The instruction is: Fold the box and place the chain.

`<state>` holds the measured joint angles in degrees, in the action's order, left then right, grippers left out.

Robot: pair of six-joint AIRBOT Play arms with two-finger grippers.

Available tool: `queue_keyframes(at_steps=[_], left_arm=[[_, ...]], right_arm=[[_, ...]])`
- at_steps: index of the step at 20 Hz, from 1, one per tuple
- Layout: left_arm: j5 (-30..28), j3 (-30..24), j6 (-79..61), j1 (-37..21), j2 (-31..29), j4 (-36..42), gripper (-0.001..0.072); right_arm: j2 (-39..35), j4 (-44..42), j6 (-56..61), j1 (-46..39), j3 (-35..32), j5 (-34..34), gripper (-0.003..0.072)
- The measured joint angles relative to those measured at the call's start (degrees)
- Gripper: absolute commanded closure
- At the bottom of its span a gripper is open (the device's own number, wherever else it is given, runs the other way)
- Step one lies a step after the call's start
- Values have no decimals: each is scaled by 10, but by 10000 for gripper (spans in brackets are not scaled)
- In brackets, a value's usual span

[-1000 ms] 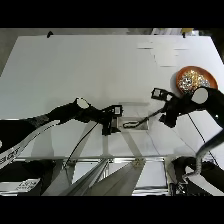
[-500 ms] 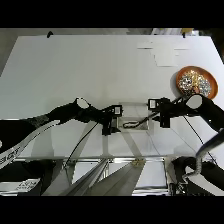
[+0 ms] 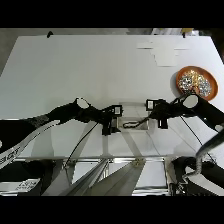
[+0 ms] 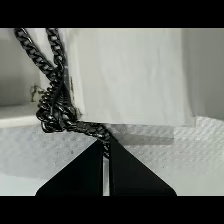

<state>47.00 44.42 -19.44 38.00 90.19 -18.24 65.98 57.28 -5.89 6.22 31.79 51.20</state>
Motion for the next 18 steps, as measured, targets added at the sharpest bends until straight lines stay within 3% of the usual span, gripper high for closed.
queue_keyframes(at_steps=[4,10,14,18], left_arm=[[0,0,0,0,0,0,501],[0,0,0,0,0,0,501],[0,0,0,0,0,0,501],[0,0,0,0,0,0,501]], right_arm=[[-53,58,97,1,0,7,672],[-222,97,273,2,4,55,672],[-303,-2,343,2,5,117,671],[-328,-145,365,2,5,150,671]])
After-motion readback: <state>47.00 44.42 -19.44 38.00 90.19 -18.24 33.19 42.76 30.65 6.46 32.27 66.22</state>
